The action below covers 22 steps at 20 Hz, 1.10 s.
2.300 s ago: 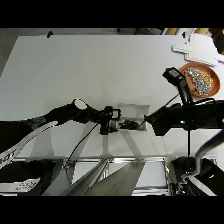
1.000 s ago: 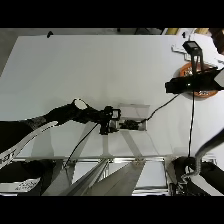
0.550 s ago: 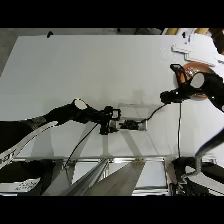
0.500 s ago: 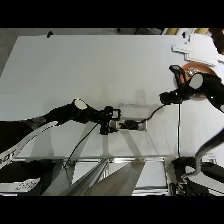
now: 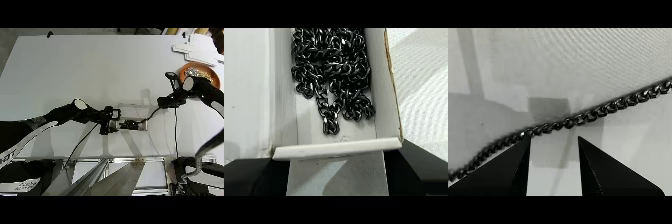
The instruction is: Fold the box and place the chain.
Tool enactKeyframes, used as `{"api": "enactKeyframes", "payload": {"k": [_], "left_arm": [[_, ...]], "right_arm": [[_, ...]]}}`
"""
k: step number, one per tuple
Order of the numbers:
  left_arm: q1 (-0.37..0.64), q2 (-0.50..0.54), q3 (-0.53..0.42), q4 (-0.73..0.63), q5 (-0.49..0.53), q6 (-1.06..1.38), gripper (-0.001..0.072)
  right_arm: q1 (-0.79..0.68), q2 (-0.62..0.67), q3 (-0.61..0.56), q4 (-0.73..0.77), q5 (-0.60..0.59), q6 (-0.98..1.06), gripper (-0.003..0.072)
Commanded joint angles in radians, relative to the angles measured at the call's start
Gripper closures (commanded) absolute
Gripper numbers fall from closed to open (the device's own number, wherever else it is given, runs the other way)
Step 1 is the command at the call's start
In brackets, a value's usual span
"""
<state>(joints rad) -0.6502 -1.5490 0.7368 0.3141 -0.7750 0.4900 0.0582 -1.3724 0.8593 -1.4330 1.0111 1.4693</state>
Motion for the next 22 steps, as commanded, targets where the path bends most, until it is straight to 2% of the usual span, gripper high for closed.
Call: {"api": "enactKeyframes", "payload": {"k": [1,4,5,11,13,14,15,18,22], "left_arm": [[0.0,0.0,0.0,0.0,0.0,0.0,0.0501],[0.0,0.0,0.0,0.0,0.0,0.0,0.0501],[0.0,0.0,0.0,0.0,0.0,0.0,0.0501],[0.0,0.0,0.0,0.0,0.0,0.0,0.0501],[0.0,0.0,0.0,0.0,0.0,0.0,0.0501],[0.0,0.0,0.0,0.0,0.0,0.0,0.0501],[0.0,0.0,0.0,0.0,0.0,0.0,0.0501],[0.0,0.0,0.0,0.0,0.0,0.0,0.0501],[0.0,0.0,0.0,0.0,0.0,0.0,0.0501]], "right_arm": [[0.001,-0.017,0.0,0.0,-0.021,0.001,0.0373],[0.001,-0.017,0.0,0.0,-0.024,0.0,0.0489],[0.001,-0.017,0.0,0.0,-0.024,0.0,0.0509],[0.001,-0.018,0.0,0.001,-0.027,0.001,0.0523],[0.001,-0.018,0.0,0.003,-0.024,0.001,0.0602],[0.001,-0.018,0.0,0.019,-0.023,0.0,0.0606],[0.001,-0.018,0.0,0.027,-0.017,-0.002,0.0656],[0.001,-0.006,-0.001,0.027,0.029,-0.012,0.0666],[0.014,0.107,-0.004,0.024,0.072,-0.019,0.0667]]}}
